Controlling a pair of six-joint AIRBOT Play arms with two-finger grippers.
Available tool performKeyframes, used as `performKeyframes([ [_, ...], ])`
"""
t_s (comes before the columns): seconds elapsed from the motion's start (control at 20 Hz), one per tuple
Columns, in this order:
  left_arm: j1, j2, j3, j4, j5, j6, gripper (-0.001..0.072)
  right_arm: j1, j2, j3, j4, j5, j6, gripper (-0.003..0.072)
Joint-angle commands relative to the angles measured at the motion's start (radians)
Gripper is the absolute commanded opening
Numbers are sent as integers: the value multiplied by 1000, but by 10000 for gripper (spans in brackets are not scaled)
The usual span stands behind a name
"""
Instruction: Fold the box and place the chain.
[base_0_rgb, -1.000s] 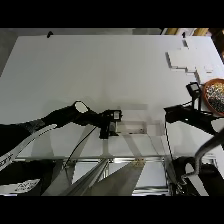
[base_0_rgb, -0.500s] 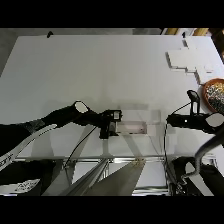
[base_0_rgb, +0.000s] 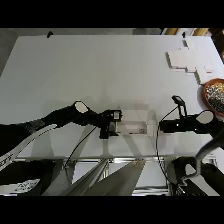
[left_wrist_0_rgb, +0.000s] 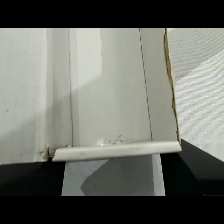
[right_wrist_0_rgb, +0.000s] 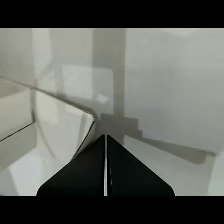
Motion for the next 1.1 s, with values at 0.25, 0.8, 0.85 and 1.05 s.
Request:
performKeyframes([
  [0.25, 1, 0, 0, 0, 0, 0, 289, 33, 82, -1, 135, 68, -91, 196],
  [0.8, 1, 0, 0, 0, 0, 0, 289, 64, 127, -1, 249, 100, -138, 300],
  [0.85, 1, 0, 0, 0, 0, 0, 289, 86, 127, -1, 237, 86, -143, 300],
  [1.05, 1, 0, 0, 0, 0, 0, 289, 139, 126, -1, 216, 10, -138, 348],
])
